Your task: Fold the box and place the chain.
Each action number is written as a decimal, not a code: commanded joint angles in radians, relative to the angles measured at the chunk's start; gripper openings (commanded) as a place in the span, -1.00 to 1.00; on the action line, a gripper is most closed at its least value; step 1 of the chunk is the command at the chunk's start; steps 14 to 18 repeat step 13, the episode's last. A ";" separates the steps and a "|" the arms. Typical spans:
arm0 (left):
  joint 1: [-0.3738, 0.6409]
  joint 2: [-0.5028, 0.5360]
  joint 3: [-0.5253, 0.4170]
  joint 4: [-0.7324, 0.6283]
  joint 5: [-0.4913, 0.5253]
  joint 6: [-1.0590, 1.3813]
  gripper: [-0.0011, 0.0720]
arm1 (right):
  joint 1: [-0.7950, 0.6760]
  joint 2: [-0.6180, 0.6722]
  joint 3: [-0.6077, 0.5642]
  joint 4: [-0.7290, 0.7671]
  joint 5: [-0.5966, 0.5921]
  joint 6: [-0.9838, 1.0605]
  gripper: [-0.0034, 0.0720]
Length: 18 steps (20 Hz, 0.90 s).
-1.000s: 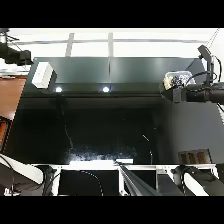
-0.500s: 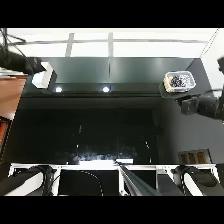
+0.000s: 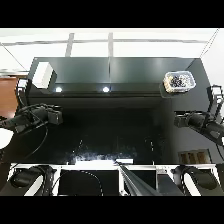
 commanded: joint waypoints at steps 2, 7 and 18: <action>-0.010 0.048 -0.058 0.006 0.041 -0.007 -0.90 | 0.001 0.006 -0.024 -0.006 -0.018 0.003 -0.90; -0.010 0.047 -0.058 0.006 0.041 -0.007 -0.90 | 0.001 0.006 -0.024 -0.006 -0.018 0.003 -0.90; -0.010 0.044 -0.058 0.006 0.041 -0.007 -0.90 | 0.001 0.006 -0.024 -0.006 -0.018 0.003 -0.90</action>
